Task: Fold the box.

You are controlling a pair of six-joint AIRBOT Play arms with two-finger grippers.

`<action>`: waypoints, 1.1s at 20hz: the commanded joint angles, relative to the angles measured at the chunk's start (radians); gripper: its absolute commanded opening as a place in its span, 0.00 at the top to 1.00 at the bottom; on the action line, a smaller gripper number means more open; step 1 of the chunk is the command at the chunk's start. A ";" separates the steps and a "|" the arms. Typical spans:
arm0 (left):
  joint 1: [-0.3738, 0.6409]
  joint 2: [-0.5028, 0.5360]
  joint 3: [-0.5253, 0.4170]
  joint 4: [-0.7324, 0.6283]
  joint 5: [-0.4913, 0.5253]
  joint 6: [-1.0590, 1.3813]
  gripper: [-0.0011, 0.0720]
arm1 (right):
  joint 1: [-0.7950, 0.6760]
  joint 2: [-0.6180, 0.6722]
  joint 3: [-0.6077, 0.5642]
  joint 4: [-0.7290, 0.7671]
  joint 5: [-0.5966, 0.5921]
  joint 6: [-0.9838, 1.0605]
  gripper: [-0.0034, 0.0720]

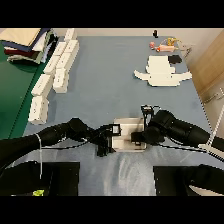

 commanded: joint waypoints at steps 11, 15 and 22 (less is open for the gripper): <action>-0.002 0.000 0.001 0.001 0.006 -0.001 0.65 | -0.070 0.316 0.117 -0.211 -0.450 -0.016 0.95; -0.001 0.000 0.000 0.001 0.005 -0.002 0.65 | -0.414 0.265 0.117 0.003 -0.275 -0.297 0.95; -0.002 0.000 0.001 0.001 0.005 -0.001 0.65 | -0.878 -0.139 0.120 0.843 -0.144 -1.036 0.95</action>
